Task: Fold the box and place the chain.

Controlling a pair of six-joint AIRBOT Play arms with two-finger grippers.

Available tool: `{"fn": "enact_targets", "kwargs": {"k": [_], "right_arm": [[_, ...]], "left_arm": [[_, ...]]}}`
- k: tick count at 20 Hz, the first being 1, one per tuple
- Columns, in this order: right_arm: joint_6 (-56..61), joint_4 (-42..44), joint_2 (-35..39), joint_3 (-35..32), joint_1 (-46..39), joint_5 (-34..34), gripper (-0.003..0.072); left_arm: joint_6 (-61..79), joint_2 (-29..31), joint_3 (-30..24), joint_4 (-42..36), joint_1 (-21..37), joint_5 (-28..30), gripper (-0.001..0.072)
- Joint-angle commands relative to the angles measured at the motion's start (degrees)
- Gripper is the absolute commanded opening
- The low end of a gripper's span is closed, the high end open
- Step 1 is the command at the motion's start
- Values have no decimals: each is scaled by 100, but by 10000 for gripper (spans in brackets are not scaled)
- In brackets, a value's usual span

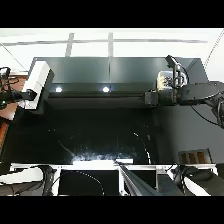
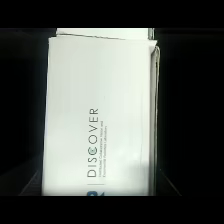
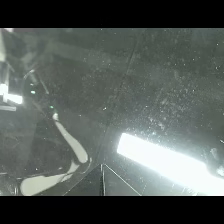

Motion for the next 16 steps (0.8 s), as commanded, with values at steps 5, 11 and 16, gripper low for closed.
{"fn": "enact_targets", "kwargs": {"k": [5,11,16], "right_arm": [[2,2,4,9,-2,-33,28],[0,-680,7,811,-684,-577,29],[1266,-3095,968,715,-1095,-636,28]], "left_arm": [[-363,887,118,306,-4,-116,719],[-1104,2953,118,-249,-114,-293,366],[-2332,4194,-11,203,-811,-2286,26]]}}
